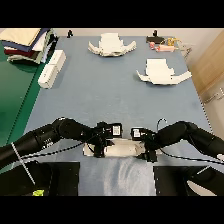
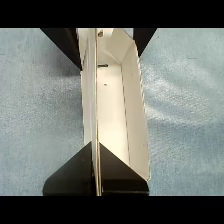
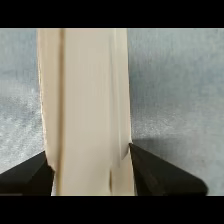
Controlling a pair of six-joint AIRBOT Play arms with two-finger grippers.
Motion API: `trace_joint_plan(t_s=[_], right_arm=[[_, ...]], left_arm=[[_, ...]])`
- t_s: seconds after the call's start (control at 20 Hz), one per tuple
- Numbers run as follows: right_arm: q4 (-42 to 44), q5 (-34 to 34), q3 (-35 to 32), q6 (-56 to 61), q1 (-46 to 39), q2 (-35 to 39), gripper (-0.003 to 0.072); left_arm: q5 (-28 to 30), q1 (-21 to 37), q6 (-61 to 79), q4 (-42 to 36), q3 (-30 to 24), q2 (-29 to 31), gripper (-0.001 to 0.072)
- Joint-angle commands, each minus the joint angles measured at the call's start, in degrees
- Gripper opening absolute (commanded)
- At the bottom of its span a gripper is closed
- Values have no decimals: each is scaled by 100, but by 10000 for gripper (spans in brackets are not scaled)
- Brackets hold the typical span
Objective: Fold the box.
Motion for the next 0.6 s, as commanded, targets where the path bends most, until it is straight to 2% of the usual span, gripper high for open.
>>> trace_joint_plan(t_s=[0.0, 0.55], right_arm=[[33, -57, -57, 92, 2, 332, 680], [494, 756, -428, -118, 63, 175, 681]], left_arm=[[2, -2, 0, 2, -2, -2, 14], [2, -2, 0, 0, -2, -2, 14]])
